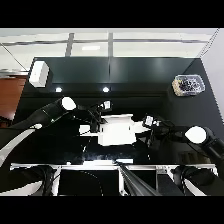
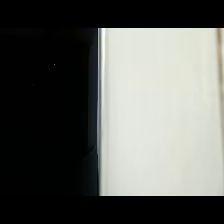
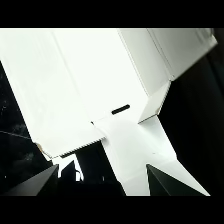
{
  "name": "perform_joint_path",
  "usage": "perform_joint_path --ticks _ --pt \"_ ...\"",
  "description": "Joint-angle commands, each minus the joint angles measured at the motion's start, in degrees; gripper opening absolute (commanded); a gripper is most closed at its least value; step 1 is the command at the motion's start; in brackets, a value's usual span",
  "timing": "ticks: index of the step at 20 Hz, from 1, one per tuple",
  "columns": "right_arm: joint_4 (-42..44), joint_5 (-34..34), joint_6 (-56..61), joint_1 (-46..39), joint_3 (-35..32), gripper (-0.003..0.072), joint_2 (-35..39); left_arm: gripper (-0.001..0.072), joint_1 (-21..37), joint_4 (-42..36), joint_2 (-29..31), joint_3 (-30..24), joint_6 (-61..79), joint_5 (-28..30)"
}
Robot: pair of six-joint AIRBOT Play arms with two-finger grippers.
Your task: Fold the box and place the chain.
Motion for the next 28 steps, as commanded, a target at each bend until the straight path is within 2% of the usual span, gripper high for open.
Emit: perform_joint_path --ticks 1,8,13,16,24,28 --pt "-3.78 -0.85 -0.66 1.77 -0.48 0.0638 -1.20 0.0024 0.11 -0.90 -0.35 -0.02 1.49 -0.66" --pt "-2.08 -1.70 -5.11 5.73 -0.59 0.0639 -7.41 0.0025 0.13 -0.90 -0.42 -0.02 1.46 -0.87" --pt "1.18 -12.04 -7.32 14.12 -0.57 0.0638 -10.78 0.0025 0.11 -0.90 -0.42 -0.02 1.46 -0.87" --pt "4.31 -19.02 -7.28 15.89 -0.42 0.0638 -11.89 0.0025 0.11 -0.92 -0.42 -0.02 1.44 -0.87" --pt "1.25 -9.53 -7.30 13.00 6.16 0.0638 -11.89 0.0025 0.11 -0.90 -0.42 -0.02 1.44 -1.49" --pt "1.36 -10.32 -7.30 9.66 6.99 0.0638 -11.89 0.0025 0.11 -0.90 -0.42 -0.02 1.44 -1.55"
